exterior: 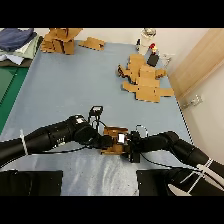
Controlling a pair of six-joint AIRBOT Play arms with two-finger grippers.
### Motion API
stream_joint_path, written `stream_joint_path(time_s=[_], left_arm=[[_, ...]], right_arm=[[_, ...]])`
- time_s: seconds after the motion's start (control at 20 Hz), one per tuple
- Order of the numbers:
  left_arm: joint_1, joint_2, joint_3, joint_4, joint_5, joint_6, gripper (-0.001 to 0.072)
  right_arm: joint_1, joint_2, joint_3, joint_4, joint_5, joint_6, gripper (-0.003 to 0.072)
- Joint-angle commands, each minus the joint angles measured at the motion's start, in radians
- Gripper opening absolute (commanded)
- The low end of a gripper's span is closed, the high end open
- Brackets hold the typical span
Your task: Fold the box.
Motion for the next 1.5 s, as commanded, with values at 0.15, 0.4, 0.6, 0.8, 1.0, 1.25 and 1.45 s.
stream_joint_path(time_s=[0.15,0.4,0.6,0.8,1.0,1.25,1.45], left_arm=[[-0.081,-0.105,0.106,0.182,-0.118,-0.246,0.0426],[-0.112,-0.207,0.197,0.209,-0.144,-0.328,0.0425],[-0.112,-0.245,0.204,0.208,-0.178,-0.338,0.0416],[-0.112,-0.251,0.204,0.208,-0.177,-0.365,0.0014],[-0.112,-0.251,0.204,0.196,-0.146,-0.367,0.0014],[-0.112,-0.249,0.213,0.18,-0.15,-0.363,0.0592],[-0.11,-0.22,0.22,0.179,-0.196,-0.35,0.0593]], right_arm=[[0.0,-0.001,0.0,0.0,0.0,0.0,0.0505],[0.0,-0.001,0.0,0.0,0.0,0.0,0.0505],[0.0,-0.001,0.0,0.0,0.0,0.0,0.0505],[0.0,-0.001,0.0,0.0,0.0,0.0,0.0505],[0.0,-0.001,0.0,0.0,0.0,0.0,0.0505],[0.0,-0.001,0.0,0.0,0.0,0.0,0.0505],[0.0,-0.001,0.0,0.0,0.0,0.0,0.0505]])
